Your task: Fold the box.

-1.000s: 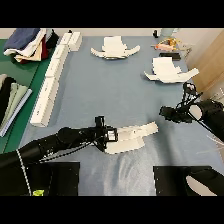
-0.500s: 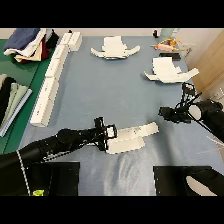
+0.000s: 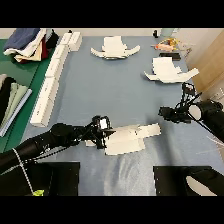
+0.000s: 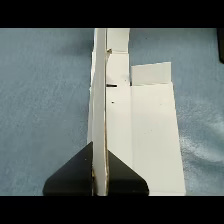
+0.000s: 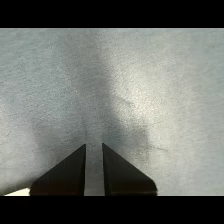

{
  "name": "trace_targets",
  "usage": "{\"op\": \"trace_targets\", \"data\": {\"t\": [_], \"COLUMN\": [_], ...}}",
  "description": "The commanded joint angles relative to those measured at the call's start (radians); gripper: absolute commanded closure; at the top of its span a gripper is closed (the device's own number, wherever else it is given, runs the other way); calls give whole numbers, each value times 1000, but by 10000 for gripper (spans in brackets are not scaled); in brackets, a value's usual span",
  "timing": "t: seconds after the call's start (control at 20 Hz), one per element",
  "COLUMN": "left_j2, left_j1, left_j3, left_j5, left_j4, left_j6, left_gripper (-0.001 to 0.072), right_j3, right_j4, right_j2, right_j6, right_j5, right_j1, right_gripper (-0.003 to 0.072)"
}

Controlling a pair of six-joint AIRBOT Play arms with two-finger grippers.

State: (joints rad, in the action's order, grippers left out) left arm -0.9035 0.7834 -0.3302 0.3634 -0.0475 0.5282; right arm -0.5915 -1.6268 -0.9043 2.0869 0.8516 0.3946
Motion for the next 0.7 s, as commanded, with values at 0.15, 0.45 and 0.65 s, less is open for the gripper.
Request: {"op": "trace_targets", "data": {"t": [0.15,0.45,0.65], "left_j2": [-24,-52,-73], "left_j1": [-56,-56,-56], "left_j3": [-1,-42,-64], "left_j5": [70,80,98], "left_j4": [11,29,114], "left_j6": [-2,-5,-82], "left_gripper": [695,695,695], "right_j3": [0,0,0], "right_j4": [0,1,0], "right_j2": [0,0,0], "right_j6": [0,0,0], "right_j5": [-4,-4,-4], "right_j1": [0,0,0], "right_gripper": [530,530,530]}}
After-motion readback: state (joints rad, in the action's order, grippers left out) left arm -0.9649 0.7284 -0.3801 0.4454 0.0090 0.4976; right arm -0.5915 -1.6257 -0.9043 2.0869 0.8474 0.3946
